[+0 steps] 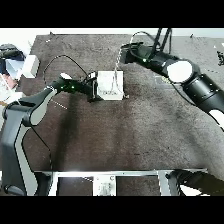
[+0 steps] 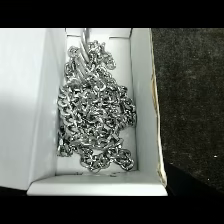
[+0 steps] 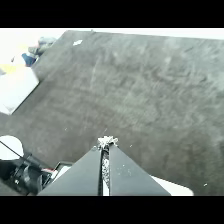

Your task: Fold the box and place the chain.

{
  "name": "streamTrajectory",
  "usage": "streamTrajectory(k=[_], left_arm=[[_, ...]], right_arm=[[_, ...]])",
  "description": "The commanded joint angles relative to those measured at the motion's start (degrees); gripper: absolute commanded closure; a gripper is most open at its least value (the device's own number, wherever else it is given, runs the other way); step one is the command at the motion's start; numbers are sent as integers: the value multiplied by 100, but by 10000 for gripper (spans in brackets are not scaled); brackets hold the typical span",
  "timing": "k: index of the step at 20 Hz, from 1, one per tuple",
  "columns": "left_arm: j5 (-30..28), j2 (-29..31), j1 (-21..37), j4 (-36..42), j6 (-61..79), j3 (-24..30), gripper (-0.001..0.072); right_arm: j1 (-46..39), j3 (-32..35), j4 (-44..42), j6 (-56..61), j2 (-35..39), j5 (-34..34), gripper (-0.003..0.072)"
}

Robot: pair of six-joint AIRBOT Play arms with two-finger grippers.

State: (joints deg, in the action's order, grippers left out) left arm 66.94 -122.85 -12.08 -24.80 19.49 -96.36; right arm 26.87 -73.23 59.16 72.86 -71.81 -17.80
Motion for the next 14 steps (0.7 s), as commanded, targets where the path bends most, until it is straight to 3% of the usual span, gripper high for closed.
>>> streamTrajectory(k=[1,3,9,14], left_arm=[[0,-2,-2,0,2,0,306],[-2,0,-2,0,2,0,306],[0,0,-2,0,2,0,306],[0,-2,-2,0,2,0,306]], right_arm=[[229,-22,-92,42,-179,280,674],[308,-138,-90,39,-177,599,674],[332,-960,24,15,-179,625,674],[326,-1043,337,17,-254,531,674]])
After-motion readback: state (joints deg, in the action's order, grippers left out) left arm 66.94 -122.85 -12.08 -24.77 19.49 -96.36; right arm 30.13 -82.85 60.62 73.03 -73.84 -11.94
